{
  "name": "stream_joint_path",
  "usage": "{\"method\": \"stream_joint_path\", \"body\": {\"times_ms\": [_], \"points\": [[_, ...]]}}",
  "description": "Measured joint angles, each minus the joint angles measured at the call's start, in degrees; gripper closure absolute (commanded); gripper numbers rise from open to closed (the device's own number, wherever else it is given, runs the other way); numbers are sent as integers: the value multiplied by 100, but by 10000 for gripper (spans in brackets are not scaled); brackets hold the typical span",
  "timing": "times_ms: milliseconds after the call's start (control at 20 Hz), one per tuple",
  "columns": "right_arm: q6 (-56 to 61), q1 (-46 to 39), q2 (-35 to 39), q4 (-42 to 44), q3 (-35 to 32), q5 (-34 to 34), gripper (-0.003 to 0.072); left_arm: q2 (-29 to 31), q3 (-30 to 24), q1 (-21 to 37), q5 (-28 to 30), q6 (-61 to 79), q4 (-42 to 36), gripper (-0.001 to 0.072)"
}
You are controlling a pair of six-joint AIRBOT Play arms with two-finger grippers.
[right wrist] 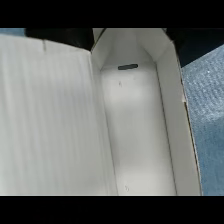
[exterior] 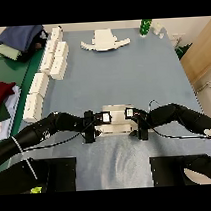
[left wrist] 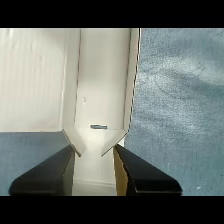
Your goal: Fold the box.
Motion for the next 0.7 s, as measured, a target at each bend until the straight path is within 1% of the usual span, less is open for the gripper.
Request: {"method": "stream_joint_path", "body": {"times_ms": [50, 100, 300, 550, 700], "points": [[0, 0, 0, 2, 0, 2, 178, -4, 0, 0, 31, 52, -61, 607], [0, 0, 0, 2, 0, 0, 179, -7, -2, 0, 46, 101, -92, 697], [0, 0, 0, 2, 0, 2, 179, -42, -2, 0, 87, 315, -339, 697], [0, 0, 0, 0, 0, 2, 179, -232, -2, 0, 162, 874, -1165, 697], [-2, 0, 0, 2, 2, 0, 178, -356, 0, 0, 256, 1021, -1475, 695]]}}
